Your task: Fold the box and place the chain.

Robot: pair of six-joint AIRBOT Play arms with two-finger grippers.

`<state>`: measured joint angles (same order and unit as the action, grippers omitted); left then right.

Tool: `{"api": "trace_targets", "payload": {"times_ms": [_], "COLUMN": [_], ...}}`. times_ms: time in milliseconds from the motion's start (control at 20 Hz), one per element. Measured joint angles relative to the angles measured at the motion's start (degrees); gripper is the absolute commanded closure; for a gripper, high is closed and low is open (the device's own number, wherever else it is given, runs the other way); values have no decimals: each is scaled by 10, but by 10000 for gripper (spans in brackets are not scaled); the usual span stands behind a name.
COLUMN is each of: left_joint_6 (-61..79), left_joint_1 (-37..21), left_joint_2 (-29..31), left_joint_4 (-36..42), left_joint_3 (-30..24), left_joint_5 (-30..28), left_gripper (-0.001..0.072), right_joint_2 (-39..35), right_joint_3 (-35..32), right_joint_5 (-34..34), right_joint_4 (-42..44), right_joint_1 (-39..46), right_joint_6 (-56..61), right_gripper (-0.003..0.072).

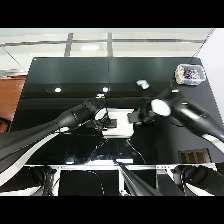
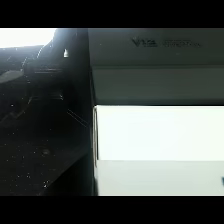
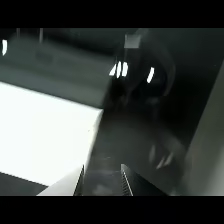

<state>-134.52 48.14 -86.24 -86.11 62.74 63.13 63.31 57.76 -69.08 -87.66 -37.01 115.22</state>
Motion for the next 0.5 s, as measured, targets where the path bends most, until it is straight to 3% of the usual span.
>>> {"api": "trace_targets", "payload": {"times_ms": [150,200,250,400,500], "left_joint_6": [0,0,0,-1,-1], "left_joint_1": [0,0,0,0,0], "left_joint_2": [0,0,0,0,0], "left_joint_4": [0,0,0,0,0], "left_joint_3": [0,0,0,0,0], "left_joint_5": [0,0,0,0,0], "left_gripper": [683,683,683,683,683], "right_joint_2": [-62,-71,-75,-44,4], "right_joint_3": [-10,-18,-31,-59,-55], "right_joint_5": [16,41,80,201,262], "right_joint_4": [-155,-206,-247,-289,-247], "right_joint_1": [38,61,95,223,308], "right_joint_6": [-9,-10,-10,19,34], "right_gripper": [411,335,-25,-19,-16]}}
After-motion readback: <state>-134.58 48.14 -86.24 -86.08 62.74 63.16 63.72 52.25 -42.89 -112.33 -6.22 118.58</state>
